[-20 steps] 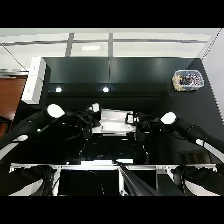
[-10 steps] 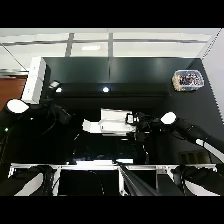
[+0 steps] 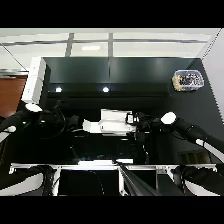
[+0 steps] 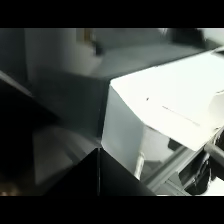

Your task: Fold the box and place the chain.

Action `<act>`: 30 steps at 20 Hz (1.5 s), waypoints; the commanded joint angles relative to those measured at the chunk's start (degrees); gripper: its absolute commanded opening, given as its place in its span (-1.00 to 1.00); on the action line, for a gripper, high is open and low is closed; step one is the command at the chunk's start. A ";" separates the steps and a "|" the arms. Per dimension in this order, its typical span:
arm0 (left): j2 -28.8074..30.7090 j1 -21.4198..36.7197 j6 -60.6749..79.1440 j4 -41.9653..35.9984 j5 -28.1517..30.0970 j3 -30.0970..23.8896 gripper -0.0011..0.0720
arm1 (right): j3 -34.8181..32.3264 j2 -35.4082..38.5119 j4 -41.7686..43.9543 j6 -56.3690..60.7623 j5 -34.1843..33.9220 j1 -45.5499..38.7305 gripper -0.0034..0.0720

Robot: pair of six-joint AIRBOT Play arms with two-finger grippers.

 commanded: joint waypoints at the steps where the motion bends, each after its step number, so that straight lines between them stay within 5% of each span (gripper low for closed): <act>1: -4.26 -4.94 -0.24 -2.47 3.56 -0.04 -0.90 | 0.00 -0.02 0.00 0.00 0.02 0.02 0.14; 10: -4.24 -6.16 7.58 -6.75 1.03 2.10 -0.88 | 0.00 -0.02 0.00 0.00 0.02 0.02 0.14; 11: -4.24 -6.16 8.26 -6.73 0.68 2.84 -0.73 | 0.00 -0.02 0.00 0.00 0.02 0.02 0.14; 12: -4.24 -6.16 8.55 -6.67 0.02 3.69 -0.30 | 0.00 -0.02 0.00 0.00 0.02 0.02 0.14; 15: -4.24 -6.16 9.73 -6.21 -1.70 6.10 0.58 | 0.00 -0.02 0.00 0.00 0.02 0.02 0.14; 21: -4.22 -6.86 9.70 -5.49 -7.02 10.29 0.60 | 0.00 -0.02 0.00 0.00 0.02 0.02 0.14; 30: -4.22 -16.70 3.82 -0.04 -3.96 14.56 0.49 | 0.00 -0.02 0.04 0.00 0.00 0.02 0.13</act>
